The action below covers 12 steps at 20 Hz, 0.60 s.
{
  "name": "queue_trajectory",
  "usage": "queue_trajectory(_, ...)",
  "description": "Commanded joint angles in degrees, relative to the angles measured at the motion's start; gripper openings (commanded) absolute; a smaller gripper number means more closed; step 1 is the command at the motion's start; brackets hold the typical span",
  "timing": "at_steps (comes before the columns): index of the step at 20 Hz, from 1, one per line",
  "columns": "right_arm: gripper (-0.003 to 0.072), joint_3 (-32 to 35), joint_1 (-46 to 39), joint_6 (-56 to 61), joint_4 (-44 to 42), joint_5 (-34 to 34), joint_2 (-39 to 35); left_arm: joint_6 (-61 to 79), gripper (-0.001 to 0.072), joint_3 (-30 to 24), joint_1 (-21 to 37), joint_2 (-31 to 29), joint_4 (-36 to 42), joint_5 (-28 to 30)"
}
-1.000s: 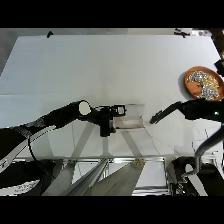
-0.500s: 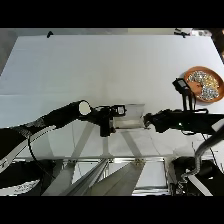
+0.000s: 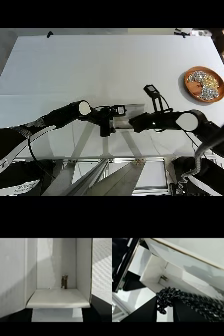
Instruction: Fold the box and place the chain.
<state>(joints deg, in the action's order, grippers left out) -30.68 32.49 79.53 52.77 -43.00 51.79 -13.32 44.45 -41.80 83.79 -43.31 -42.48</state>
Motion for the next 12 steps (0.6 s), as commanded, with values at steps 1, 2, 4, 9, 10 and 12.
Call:
queue_trajectory(1,0.0008,0.0,3.3,0.1,-1.9,4.7,5.8,0.0,0.0316,0.0,0.0,0.0,0.0,0.0)
queue_trajectory(2,0.0008,0.0,3.5,0.1,-2.3,5.2,6.7,0.0,0.0316,0.0,0.0,0.0,0.0,0.0)
queue_trajectory(4,0.0009,0.0,3.5,0.1,-2.3,5.5,8.0,0.0,0.0316,0.0,0.0,0.0,0.0,0.0)
queue_trajectory(9,0.0009,0.0,3.5,0.1,-2.7,6.4,8.6,0.0,0.0316,0.0,0.0,0.0,0.0,0.0)
queue_trajectory(10,0.0011,0.0,3.5,0.1,-2.9,6.4,8.6,0.0,0.0316,0.0,0.0,0.0,0.0,0.0)
queue_trajectory(12,0.0092,0.0,3.5,0.0,-3.8,6.4,8.6,0.0,0.0316,0.0,0.0,0.0,0.0,0.0)
